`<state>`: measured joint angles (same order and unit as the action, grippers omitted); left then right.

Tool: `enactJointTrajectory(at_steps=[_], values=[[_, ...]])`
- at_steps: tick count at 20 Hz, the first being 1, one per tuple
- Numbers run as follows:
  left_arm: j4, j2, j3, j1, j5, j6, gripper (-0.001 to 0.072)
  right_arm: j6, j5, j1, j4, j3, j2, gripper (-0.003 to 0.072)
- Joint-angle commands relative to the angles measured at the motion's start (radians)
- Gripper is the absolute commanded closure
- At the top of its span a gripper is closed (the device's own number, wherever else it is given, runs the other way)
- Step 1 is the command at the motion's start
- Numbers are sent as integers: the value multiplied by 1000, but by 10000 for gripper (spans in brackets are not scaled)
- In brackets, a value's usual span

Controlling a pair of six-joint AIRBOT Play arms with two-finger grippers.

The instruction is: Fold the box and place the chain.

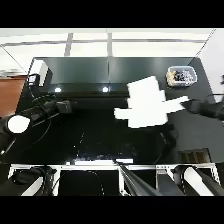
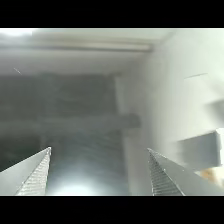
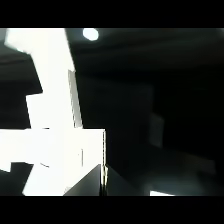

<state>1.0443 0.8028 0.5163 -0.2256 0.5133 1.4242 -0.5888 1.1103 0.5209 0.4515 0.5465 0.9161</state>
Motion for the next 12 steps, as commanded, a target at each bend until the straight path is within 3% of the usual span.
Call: enactJointTrajectory(at_steps=[1,6,9,12], values=[[-220,147,68,-18,112,-147,2,31,-241,-266,-203,-221,-156,672],[-681,543,316,64,480,-460,2,-26,-486,-592,-216,-273,-157,672],[-661,714,418,66,542,-448,2,-37,-521,-663,-216,-273,-157,672],[-663,807,484,39,591,-450,2,-37,-519,-684,-216,-273,-157,671]])
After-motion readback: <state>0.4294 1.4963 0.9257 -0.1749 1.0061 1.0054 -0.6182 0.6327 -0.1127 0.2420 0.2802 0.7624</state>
